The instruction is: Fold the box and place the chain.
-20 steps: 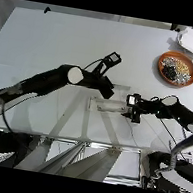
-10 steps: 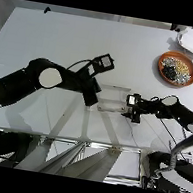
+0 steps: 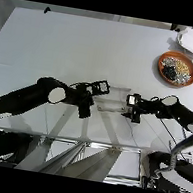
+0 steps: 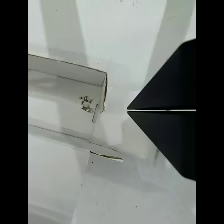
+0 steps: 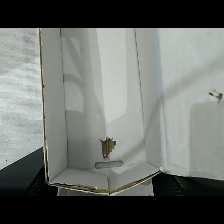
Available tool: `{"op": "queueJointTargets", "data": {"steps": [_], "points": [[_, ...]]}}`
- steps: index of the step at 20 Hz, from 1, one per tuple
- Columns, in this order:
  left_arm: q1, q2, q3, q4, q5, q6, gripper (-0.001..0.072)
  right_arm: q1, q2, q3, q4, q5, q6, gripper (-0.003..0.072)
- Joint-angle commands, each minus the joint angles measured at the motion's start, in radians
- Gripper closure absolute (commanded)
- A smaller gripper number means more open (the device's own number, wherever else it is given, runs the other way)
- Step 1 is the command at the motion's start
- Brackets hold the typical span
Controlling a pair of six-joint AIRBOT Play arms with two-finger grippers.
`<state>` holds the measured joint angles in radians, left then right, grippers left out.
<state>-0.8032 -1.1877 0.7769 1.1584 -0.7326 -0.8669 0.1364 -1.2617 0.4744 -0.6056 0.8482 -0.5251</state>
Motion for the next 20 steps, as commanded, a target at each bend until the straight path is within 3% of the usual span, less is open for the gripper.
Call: {"op": "queueJointTargets", "data": {"steps": [1,9,11,14,20], "points": [[-0.001,-0.058,-0.018,0.003,0.059,0.02,0.0704,0.0,0.001,0.0,0.0,0.0,0.0,0.027],[0.013,-0.125,-0.019,0.018,0.025,0.142,0.0694,0.0,0.001,0.0,0.0,0.0,0.0,0.027],[0.027,-0.125,-0.019,0.026,0.003,0.25,0.0616,0.0,0.001,0.0,0.0,0.0,0.0,0.027],[0.06,-0.125,-0.019,0.029,-0.035,0.335,0.0616,0.0,0.001,0.0,0.0,0.0,0.0,0.027],[0.075,-0.129,-0.019,0.028,0.021,0.359,0.0591,0.0,0.001,0.0,0.0,0.0,0.0,0.027]]}}
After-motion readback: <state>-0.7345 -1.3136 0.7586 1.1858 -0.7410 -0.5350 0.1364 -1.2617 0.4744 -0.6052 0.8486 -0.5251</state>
